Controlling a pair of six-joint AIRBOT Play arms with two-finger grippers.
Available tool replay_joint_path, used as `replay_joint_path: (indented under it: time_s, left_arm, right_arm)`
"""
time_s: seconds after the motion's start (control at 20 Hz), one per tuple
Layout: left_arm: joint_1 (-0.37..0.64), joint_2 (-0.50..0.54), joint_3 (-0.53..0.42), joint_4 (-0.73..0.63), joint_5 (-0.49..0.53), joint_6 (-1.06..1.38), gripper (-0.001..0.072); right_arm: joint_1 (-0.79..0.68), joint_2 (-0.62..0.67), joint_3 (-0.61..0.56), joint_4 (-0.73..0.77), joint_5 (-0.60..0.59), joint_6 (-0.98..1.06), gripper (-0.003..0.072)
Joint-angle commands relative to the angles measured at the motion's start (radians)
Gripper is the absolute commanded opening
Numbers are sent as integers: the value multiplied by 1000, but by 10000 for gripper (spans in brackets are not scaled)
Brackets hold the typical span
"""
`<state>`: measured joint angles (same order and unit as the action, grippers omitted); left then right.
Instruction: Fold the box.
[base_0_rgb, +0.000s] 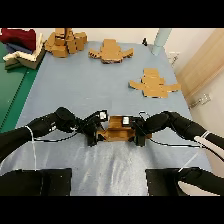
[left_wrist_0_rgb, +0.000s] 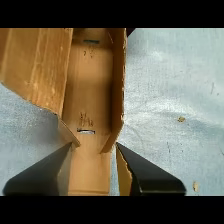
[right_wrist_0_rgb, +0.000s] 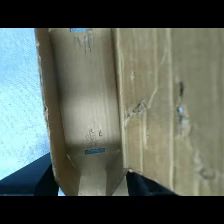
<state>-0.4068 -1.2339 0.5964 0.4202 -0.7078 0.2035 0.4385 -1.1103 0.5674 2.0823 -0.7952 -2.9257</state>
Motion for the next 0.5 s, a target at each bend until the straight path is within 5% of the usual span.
replay_joint_path:
  time_s: [0.0, 0.25, 0.45]
  left_arm:
    - [-5, -6, 1, -9, 32, -9, 235]
    - [-5, -6, 1, -9, 45, -2, 232]
    - [-22, -7, 1, -37, 47, 9, 160]
  right_arm:
    - [0, 0, 0, 0, 0, 0, 497]
    - [0, 0, 0, 0, 0, 0, 497]
    - [0, 0, 0, 0, 0, 0, 497]
